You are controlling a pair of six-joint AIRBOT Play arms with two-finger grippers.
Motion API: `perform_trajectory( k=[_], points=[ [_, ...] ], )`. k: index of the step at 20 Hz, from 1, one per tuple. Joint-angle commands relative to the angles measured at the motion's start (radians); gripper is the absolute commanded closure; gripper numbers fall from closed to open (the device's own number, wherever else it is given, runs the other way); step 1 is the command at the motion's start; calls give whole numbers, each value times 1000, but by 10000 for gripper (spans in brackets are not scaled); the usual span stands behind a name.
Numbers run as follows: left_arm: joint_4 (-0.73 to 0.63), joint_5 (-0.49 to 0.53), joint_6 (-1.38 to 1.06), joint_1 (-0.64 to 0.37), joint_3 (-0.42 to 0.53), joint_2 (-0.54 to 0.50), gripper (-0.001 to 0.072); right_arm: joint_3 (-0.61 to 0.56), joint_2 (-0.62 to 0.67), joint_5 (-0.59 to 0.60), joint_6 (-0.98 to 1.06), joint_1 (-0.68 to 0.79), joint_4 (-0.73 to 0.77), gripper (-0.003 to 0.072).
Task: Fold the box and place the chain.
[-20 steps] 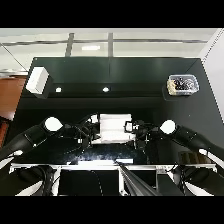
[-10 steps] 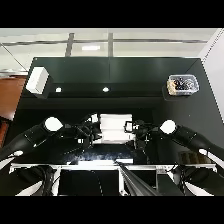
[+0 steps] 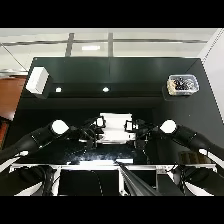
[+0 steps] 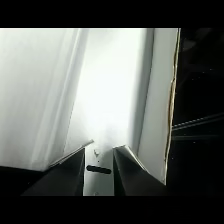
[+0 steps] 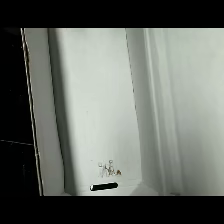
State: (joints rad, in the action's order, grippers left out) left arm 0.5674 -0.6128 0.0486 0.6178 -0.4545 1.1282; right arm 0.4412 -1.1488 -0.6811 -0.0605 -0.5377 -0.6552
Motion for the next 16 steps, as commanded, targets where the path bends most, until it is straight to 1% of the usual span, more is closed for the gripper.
perform_trajectory(
  k=[1,2,3,4,8,9,10,11,12,13,15,16],
  points=[
    [0,19,-2,6,-1,7,491,0,-1,-3,0,0,0,296],
    [0,18,-2,6,-1,7,488,0,-1,-3,0,0,0,296],
    [0,14,-2,6,-1,7,456,0,-1,-3,0,0,0,296],
    [0,9,-2,6,-1,7,397,0,-1,-3,0,0,0,296],
    [1,2,-2,6,-1,7,397,0,-1,-3,0,0,0,296],
    [2,2,-2,7,-1,7,416,0,-1,-3,0,0,0,296],
    [9,3,-2,7,-1,7,467,0,-1,-3,0,0,0,296],
    [9,3,-2,7,-1,7,463,0,-1,-3,0,0,0,296],
    [8,3,-2,7,-1,7,380,0,-1,-3,0,0,0,296],
    [8,2,-2,7,-1,7,332,0,-1,-3,0,0,0,296],
    [8,2,-2,7,-1,7,332,0,-1,-2,0,0,0,296],
    [8,-1,-1,7,-1,7,321,0,-1,-2,0,0,0,296]
  ],
)
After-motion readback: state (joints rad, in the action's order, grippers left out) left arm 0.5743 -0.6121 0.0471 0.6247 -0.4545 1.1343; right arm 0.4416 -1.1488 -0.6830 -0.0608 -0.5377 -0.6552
